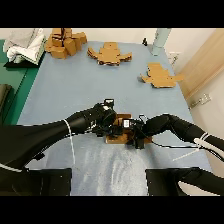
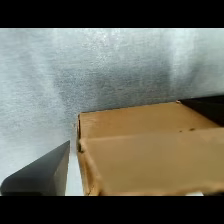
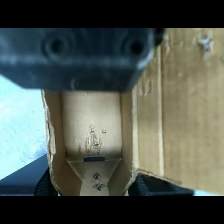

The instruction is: Fold the box.

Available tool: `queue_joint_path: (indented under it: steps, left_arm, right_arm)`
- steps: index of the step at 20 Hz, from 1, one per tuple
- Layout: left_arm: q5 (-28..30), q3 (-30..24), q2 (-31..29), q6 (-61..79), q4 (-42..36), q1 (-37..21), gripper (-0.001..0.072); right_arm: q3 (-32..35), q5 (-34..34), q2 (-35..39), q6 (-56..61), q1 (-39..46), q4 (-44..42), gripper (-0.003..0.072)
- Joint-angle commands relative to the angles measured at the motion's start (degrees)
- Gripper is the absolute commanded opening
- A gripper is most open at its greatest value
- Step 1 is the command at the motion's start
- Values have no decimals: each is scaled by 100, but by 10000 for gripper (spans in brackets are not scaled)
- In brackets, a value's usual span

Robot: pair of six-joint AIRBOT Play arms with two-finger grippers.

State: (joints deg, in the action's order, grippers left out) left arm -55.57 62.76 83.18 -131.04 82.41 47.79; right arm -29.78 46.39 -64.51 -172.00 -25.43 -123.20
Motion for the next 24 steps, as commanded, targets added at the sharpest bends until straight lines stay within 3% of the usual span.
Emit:
queue_joint_path:
  steps: [1, 6, 7, 8, 9, 16, 17, 18, 19, 20, 24]
  left_arm:
    - [-393, 208, 236, 111, 9, 4, 450]
    - [-448, 219, 433, 94, -13, 7, 446]
    - [-448, 219, 433, 87, -13, 4, 336]
    - [-442, 219, 433, 90, -13, 4, 140]
    - [-431, 219, 433, 68, -15, 7, 41]
    - [-404, 219, 433, 9, -20, 9, 45]
    - [-426, 219, 433, 9, -24, 7, 65]
    - [-446, 219, 431, 7, -31, 7, 275]
    - [-448, 221, 431, 4, -35, 7, 574]
    - [-472, 232, 426, -13, -33, 2, 678]
    - [-407, 391, 422, -39, -11, -2, 651]
  right_arm:
    - [2, -2, -4, 0, 0, -2, 462]
    - [2, -2, -4, 0, 0, -2, 462]
    - [4, -2, -4, 0, 0, -2, 462]
    - [2, -2, -4, 0, 0, -2, 462]
    - [4, -2, -4, 0, 0, -2, 462]
    - [4, -2, -4, 0, 0, -2, 462]
    - [2, -2, -4, 0, 0, -2, 462]
    - [4, -2, -4, 0, 0, -2, 462]
    - [4, -2, -4, 0, 0, -2, 462]
    - [2, -2, -4, 0, 0, -2, 462]
    - [4, -2, -4, 0, 0, -2, 462]
